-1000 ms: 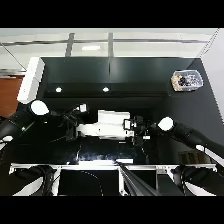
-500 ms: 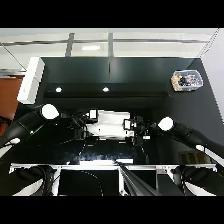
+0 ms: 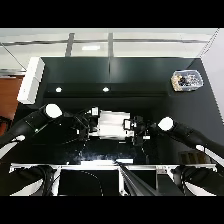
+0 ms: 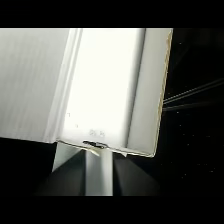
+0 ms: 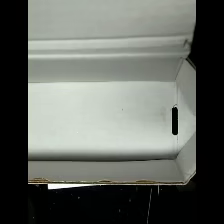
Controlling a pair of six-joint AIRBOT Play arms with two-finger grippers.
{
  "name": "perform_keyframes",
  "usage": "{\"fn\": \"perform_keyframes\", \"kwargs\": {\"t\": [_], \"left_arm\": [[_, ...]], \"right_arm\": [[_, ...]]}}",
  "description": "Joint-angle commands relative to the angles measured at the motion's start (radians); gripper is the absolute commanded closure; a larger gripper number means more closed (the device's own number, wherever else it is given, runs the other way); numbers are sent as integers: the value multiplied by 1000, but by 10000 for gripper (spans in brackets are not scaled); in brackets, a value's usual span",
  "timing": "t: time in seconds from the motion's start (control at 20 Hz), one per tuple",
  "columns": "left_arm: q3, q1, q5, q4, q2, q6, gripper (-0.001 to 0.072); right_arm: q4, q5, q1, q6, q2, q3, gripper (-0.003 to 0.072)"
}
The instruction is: Fold the box and place the chain.
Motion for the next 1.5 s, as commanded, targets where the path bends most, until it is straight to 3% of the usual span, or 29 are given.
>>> {"fn": "perform_keyframes", "kwargs": {"t": [0.0,0.25,0.55,0.6,0.65,0.7,0.75,0.8,0.85,0.9,0.95,1.0,1.05,1.2,1.45], "left_arm": [[0,-1,-9,-59,-8,0,562],[0,-2,-16,-232,-74,28,560],[0,-8,-8,-175,-78,46,559],[0,-8,-9,-159,-78,46,523],[-1,-8,-8,-158,-78,46,428],[-1,-8,-5,-159,-78,45,280],[-1,-8,-7,-159,-78,45,256],[-1,-8,-9,-159,-78,42,448],[-1,-8,-8,-160,-77,42,564],[-1,-8,-8,-174,-77,42,401],[-1,-8,-9,-178,-77,41,370],[1,-6,-9,-171,-71,41,583],[3,0,-7,-150,-56,39,683],[3,69,-9,-83,34,-126,684],[2,324,-89,76,229,-489,684]], "right_arm": [[0,0,1,0,0,0,485],[0,0,1,0,0,0,485],[0,0,1,0,0,0,486],[0,0,1,0,0,0,485],[0,0,1,0,0,0,485],[0,0,1,0,0,0,485],[0,0,1,0,0,0,485],[0,0,1,0,0,0,485],[0,0,1,0,0,0,485],[0,0,1,0,0,0,485],[0,0,1,0,0,0,485],[0,0,1,0,0,0,485],[0,0,1,0,0,0,485],[0,0,1,0,0,0,485],[0,0,1,0,0,0,486]]}}
